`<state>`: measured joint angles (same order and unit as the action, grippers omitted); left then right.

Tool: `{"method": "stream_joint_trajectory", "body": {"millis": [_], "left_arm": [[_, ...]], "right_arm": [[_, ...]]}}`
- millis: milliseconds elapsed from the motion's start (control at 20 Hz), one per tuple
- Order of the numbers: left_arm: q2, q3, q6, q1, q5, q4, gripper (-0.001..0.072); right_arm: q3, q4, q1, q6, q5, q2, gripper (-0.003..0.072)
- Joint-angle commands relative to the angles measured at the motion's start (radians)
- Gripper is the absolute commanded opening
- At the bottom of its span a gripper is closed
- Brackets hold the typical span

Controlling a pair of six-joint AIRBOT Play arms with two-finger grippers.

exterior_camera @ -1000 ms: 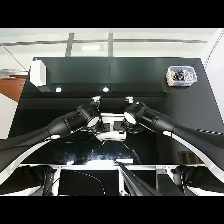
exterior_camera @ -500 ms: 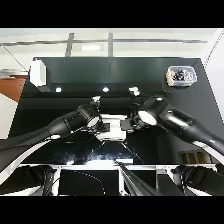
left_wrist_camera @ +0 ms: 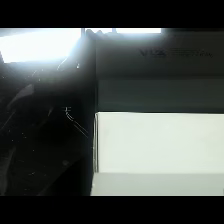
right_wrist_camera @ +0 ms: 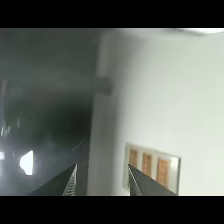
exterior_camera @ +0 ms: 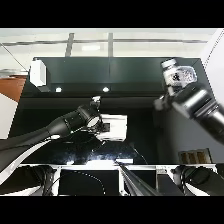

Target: Fold the box and place the chain.

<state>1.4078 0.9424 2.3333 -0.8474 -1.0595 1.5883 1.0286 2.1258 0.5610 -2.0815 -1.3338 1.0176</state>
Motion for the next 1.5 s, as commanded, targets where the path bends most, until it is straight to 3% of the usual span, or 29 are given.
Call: {"method": "stream_joint_trajectory", "body": {"millis": [0,200,350,450,650,750,850,1150,1200,1300,1450], "left_arm": [[0.000,0.000,0.000,0.001,0.002,0.000,0.0028],[0.000,0.000,0.001,0.001,0.011,-0.004,0.0028],[0.001,0.000,0.000,0.001,0.011,-0.003,0.0028],[0.001,0.000,0.000,0.001,0.011,-0.003,0.0028],[0.001,0.000,0.000,0.001,0.011,-0.003,0.0028],[0.001,0.000,0.000,0.001,0.011,-0.003,0.0028],[0.001,0.000,0.000,0.001,0.011,-0.003,0.0029],[0.001,0.000,0.000,0.000,0.011,-0.003,0.0028],[0.001,0.000,0.001,0.001,0.010,-0.003,0.0029],[0.001,0.000,0.001,0.000,0.010,-0.004,0.0028],[0.001,0.000,0.001,0.000,0.010,-0.004,0.0028]], "right_arm": [[-0.009,-0.024,-0.292,0.008,0.233,0.017,0.0705],[0.055,-0.259,-0.565,0.087,0.501,0.171,0.0718],[0.243,-0.391,-0.653,0.189,0.513,0.408,0.0717],[0.369,-0.404,-0.662,0.288,0.496,0.563,0.0715],[0.558,-0.404,-0.669,0.299,0.479,0.782,0.0715],[0.611,-0.403,-0.669,0.299,0.489,0.840,0.0713],[0.642,-0.386,-0.672,0.298,0.493,0.875,0.0576],[0.650,-0.378,-0.673,0.298,0.480,0.918,0.0576],[0.650,-0.378,-0.673,0.298,0.471,0.921,0.0522],[0.653,-0.378,-0.673,0.298,0.441,0.921,0.0239],[0.686,-0.378,-0.673,0.299,0.369,0.916,0.0046]]}}
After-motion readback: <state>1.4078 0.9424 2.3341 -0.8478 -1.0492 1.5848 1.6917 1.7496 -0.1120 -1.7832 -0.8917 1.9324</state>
